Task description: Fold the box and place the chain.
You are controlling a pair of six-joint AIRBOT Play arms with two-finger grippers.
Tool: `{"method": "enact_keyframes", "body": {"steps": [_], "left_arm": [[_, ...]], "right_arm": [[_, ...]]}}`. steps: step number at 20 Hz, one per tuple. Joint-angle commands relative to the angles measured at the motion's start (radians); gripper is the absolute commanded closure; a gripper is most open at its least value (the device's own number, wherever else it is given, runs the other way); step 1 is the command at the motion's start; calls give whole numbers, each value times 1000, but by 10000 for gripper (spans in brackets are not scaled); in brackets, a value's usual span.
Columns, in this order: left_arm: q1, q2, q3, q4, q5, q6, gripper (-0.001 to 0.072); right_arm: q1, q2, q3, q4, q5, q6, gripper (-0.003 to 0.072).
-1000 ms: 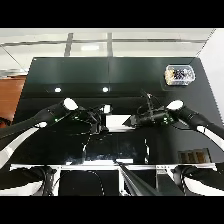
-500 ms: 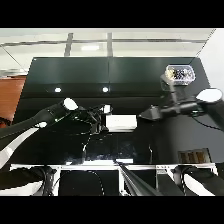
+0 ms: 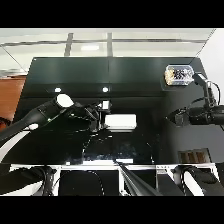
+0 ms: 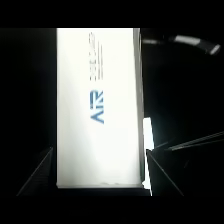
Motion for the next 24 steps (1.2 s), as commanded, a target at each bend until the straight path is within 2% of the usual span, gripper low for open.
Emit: {"method": "enact_keyframes", "body": {"steps": [1,5,8,15,22,24], "left_arm": [[-32,22,58,-50,-31,-82,-4],[-119,-90,172,-89,26,-146,-2],[-121,-177,227,-87,26,-245,-2],[-125,-240,230,-84,-43,-262,-1],[-125,-240,231,-81,-45,-257,1],[-127,-240,231,-80,-42,-183,-2]], "right_arm": [[-10,22,1,-25,-8,13,672],[-10,22,1,-24,-34,12,671],[-10,22,1,-26,-34,12,671],[-10,22,1,-26,-37,12,671],[-10,22,1,-26,-52,12,671],[-10,22,1,-26,-52,12,671]]}}
